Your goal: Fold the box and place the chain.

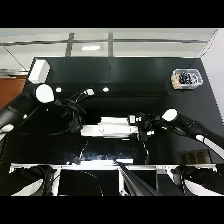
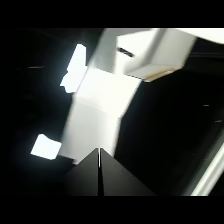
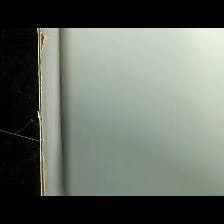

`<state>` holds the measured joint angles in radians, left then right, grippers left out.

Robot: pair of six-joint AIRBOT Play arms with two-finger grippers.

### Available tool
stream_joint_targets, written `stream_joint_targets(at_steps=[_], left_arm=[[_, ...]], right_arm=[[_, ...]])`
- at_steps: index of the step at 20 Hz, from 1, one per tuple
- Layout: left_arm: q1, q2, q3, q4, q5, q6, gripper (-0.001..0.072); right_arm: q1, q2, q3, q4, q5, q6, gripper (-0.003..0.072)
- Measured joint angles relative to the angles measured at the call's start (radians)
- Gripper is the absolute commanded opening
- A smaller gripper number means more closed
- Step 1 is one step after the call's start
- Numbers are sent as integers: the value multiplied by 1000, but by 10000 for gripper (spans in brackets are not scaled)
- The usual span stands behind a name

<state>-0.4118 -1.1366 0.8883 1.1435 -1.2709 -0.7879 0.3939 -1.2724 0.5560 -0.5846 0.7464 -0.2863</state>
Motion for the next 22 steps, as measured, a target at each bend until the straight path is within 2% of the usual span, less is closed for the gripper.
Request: stream_joint_targets(at_steps=[2, 5, 7, 10, 12, 16, 19, 22], left_arm=[[-27, 49, -75, -108, 20, -41, 24], [-84, 90, -199, -365, 158, -2, 25], [-115, 98, -264, -548, 296, 71, 25], [-138, 82, -318, -751, 539, 174, 26], [-144, 59, -331, -824, 675, 217, 26], [-151, 5, -336, -888, 796, 298, 26], [-153, -37, -337, -906, 835, 323, 26], [-153, -80, -333, -911, 825, 334, 25]], right_arm=[[0, 0, 0, 0, 0, 0, 470], [0, 0, 0, 0, 0, 0, 469], [0, 0, 0, 0, 0, 0, 470], [0, 0, 0, 0, 0, 0, 470], [0, 0, 0, 0, 0, 0, 470], [0, 0, 0, 0, 0, 0, 470], [0, 0, 0, 0, 0, 0, 470], [0, 0, 0, 0, 0, 0, 470]])
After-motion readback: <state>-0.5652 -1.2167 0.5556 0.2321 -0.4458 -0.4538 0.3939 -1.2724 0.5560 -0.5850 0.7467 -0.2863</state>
